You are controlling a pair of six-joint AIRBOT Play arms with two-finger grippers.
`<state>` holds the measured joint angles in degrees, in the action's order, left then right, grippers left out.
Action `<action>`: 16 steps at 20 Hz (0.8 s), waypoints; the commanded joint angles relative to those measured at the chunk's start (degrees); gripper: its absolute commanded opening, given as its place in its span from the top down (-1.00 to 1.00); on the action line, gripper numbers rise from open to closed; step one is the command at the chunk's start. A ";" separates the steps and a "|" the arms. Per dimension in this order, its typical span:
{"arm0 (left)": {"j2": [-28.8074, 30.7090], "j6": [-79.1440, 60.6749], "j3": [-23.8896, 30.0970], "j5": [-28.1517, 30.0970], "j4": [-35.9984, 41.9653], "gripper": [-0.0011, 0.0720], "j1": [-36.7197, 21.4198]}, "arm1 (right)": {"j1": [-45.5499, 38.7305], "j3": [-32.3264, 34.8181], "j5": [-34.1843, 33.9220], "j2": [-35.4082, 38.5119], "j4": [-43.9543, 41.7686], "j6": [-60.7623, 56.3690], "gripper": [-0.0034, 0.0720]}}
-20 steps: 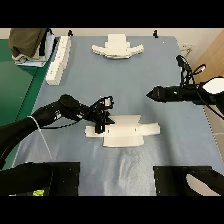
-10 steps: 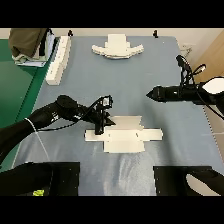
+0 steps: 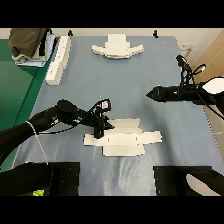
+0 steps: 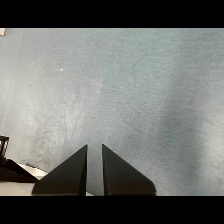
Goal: Fold the box.
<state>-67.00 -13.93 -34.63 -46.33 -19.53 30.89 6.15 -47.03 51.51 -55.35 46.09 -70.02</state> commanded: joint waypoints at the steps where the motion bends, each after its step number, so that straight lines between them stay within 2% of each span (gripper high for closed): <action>1: -0.04 2.12 0.28 -0.55 -2.62 0.93 1.95 | 0.04 0.02 0.02 -0.04 -0.02 0.20 0.54; 4: -0.02 4.15 0.28 0.07 -3.67 0.93 3.74 | 0.04 0.02 0.04 -0.04 0.00 0.22 0.54; 10: -0.02 4.92 0.28 0.35 -3.65 0.93 3.65 | 0.02 0.02 1.20 -0.04 0.02 0.15 0.56; 11: 0.00 4.90 0.26 0.35 -3.65 0.93 3.65 | 0.02 0.02 2.32 -0.02 0.04 -0.07 0.82; 12: 0.00 4.92 0.26 0.26 -3.65 0.93 3.65 | 0.02 0.02 3.74 0.15 0.63 -1.11 0.89; 14: -0.02 4.92 0.28 -0.33 -3.63 0.93 3.65 | 0.04 0.02 6.71 2.03 6.23 -8.85 0.90; 16: -0.02 4.92 0.26 -0.33 -3.63 0.93 3.72 | 0.04 0.02 12.02 6.19 18.38 -22.25 0.90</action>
<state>-67.07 -9.10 -34.35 -46.44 -23.14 34.54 6.22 -47.03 57.17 -52.64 52.38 -78.11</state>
